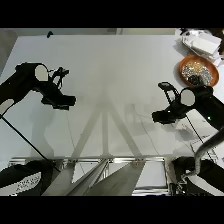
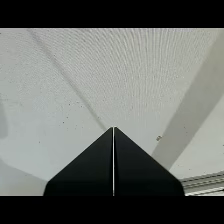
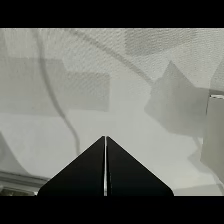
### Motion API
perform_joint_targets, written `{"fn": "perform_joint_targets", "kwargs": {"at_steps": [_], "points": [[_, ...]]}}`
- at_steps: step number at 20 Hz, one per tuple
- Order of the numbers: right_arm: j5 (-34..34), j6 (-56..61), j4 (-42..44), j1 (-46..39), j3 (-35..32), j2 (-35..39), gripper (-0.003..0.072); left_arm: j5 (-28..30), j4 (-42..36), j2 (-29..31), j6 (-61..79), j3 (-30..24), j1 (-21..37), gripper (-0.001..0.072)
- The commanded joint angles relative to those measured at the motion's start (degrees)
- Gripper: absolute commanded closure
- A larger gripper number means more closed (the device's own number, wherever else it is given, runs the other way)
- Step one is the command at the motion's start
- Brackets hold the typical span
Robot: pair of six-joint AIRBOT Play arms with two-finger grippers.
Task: Fold the box and place the chain.
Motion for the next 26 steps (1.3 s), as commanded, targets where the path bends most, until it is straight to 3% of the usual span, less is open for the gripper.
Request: {"fn": "perform_joint_targets", "kwargs": {"at_steps": [1,4,7,8,10,12,17,21,26], "points": [[1.3,-0.2,0.0,0.0,0.0,0.0,0.0672,0.0,0.0,0.0,0.0,0.0,0.0,0.0697],[6.6,-1.6,-6.6,-0.3,4.2,0.0,0.0672,0.0,0.0,0.0,0.0,0.0,0.0,0.0697],[14.0,-6.6,-22.9,-5.9,12.8,0.0,0.0672,0.0,0.0,0.0,0.0,0.0,0.0,0.0697],[14.9,-9.7,-28.8,-9.0,15.0,0.0,0.063,0.0,0.0,0.0,0.0,0.0,0.0,0.0697],[13.2,-11.4,-36.9,-16.8,17.3,0.0,0.0308,0.0,0.0,0.0,0.0,0.0,0.0,0.0697],[8.7,-12.3,-36.9,-25.1,17.4,-0.7,0.0134,0.0,0.0,0.0,0.0,0.0,0.0,0.0697],[5.4,-16.8,-35.1,-38.1,17.4,-10.4,0.0129,0.0,0.0,0.0,0.0,0.0,0.0,0.0697],[0.7,-19.3,-37.3,-39.4,17.4,-17.6,0.0137,0.0,0.0,0.0,0.0,0.0,0.0,0.0697],[0.7,-20.5,-43.6,-39.4,17.4,-24.2,0.0169,0.0,0.0,0.0,0.0,0.0,0.0,0.0697]]}}
